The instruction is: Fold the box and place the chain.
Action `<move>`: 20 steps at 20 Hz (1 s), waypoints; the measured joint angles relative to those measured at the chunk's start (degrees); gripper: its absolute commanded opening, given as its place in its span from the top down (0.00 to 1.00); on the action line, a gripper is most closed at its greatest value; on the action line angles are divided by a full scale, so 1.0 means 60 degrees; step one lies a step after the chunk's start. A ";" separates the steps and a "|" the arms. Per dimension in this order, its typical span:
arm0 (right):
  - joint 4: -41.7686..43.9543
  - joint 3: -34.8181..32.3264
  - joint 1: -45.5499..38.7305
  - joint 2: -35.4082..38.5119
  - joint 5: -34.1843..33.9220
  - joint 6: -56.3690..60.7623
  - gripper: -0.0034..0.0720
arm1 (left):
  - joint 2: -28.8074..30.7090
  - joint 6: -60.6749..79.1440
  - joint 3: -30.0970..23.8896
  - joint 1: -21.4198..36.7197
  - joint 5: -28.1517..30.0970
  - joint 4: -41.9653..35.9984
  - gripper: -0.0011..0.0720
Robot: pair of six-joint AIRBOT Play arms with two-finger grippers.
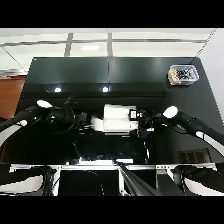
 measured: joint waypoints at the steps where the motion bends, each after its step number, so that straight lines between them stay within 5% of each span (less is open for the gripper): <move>1: 0.0000 0.0000 0.0000 0.0000 0.0000 0.0000 0.41 | -0.0029 0.0091 0.0117 -0.0025 -0.0058 0.0022 0.01; 13: -0.0004 0.0000 0.0000 0.0000 0.0000 -0.0004 0.41 | -0.0080 0.0047 0.0976 -0.0896 -0.0488 0.0219 0.05; 20: -0.0004 0.0000 0.0000 0.0000 0.0004 -0.0004 0.41 | -0.0080 -0.1818 0.1832 -0.1807 -0.0452 0.1541 0.07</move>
